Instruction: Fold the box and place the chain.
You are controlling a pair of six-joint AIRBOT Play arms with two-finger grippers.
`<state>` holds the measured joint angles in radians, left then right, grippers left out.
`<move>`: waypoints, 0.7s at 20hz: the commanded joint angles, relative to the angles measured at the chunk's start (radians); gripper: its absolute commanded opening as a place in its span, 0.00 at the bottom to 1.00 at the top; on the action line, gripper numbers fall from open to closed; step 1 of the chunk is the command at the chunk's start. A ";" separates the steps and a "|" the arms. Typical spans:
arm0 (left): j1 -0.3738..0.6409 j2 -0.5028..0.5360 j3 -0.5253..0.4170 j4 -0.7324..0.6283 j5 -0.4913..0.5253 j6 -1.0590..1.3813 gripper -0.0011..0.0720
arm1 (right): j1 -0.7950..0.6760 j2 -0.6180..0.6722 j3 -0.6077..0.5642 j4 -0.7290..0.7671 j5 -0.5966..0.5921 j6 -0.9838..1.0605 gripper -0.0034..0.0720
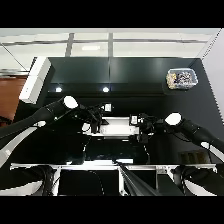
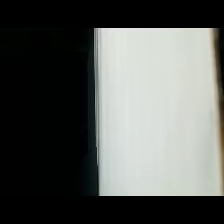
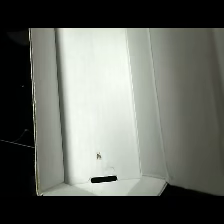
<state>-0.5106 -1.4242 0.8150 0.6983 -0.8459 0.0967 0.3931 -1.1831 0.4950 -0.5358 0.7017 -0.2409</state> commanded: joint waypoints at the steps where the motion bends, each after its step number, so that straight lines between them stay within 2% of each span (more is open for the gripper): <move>1: 0.000 0.001 0.000 0.000 0.001 0.000 0.05 | 0.000 0.000 0.000 0.000 -0.007 0.006 0.85; 14: 0.000 0.001 0.000 0.000 0.003 0.000 0.05 | 0.000 -0.024 -0.001 -0.018 -0.019 -0.003 0.86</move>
<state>-0.5106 -1.4242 0.8150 0.6979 -0.8448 0.0959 0.3927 -1.1988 0.4946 -0.5625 0.6861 -0.2363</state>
